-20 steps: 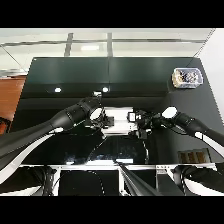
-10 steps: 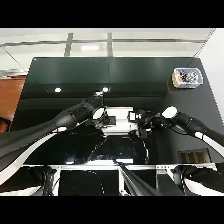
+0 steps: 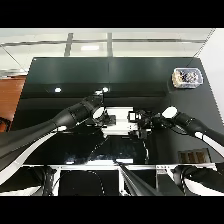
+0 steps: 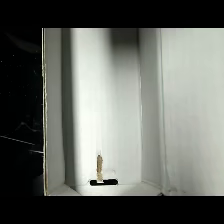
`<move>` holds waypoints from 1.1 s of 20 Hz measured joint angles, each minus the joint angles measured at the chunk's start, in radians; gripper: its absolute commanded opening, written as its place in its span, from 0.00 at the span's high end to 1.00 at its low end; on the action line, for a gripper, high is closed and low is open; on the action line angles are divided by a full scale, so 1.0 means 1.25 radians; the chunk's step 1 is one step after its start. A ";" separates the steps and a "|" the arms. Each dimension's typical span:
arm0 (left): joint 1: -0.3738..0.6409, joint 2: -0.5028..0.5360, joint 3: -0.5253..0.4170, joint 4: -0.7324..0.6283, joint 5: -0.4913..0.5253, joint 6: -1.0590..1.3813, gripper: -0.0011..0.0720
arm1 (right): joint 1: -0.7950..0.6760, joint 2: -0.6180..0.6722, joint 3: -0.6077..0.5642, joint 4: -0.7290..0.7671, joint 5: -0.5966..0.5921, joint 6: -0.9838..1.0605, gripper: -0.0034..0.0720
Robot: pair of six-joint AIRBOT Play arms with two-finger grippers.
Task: Fold the box and place the chain.
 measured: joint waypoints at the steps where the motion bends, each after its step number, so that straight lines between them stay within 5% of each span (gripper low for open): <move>1: 0.000 0.000 0.000 0.000 -0.001 0.000 0.95 | 0.000 0.000 0.000 0.000 0.000 0.000 0.66; 14: 0.000 0.000 0.000 0.000 -0.007 0.001 0.95 | 0.000 0.000 0.000 0.002 0.000 0.000 0.65; 15: 0.000 0.000 0.000 0.001 -0.007 0.001 0.95 | 0.000 0.000 0.000 0.002 0.002 0.000 0.57; 17: 0.000 0.000 0.000 0.001 -0.007 0.002 0.95 | 0.000 0.000 0.000 0.003 0.006 0.001 0.03; 22: -0.001 0.000 0.000 0.001 -0.013 0.014 0.95 | 0.000 0.033 0.000 -0.035 0.017 0.052 0.03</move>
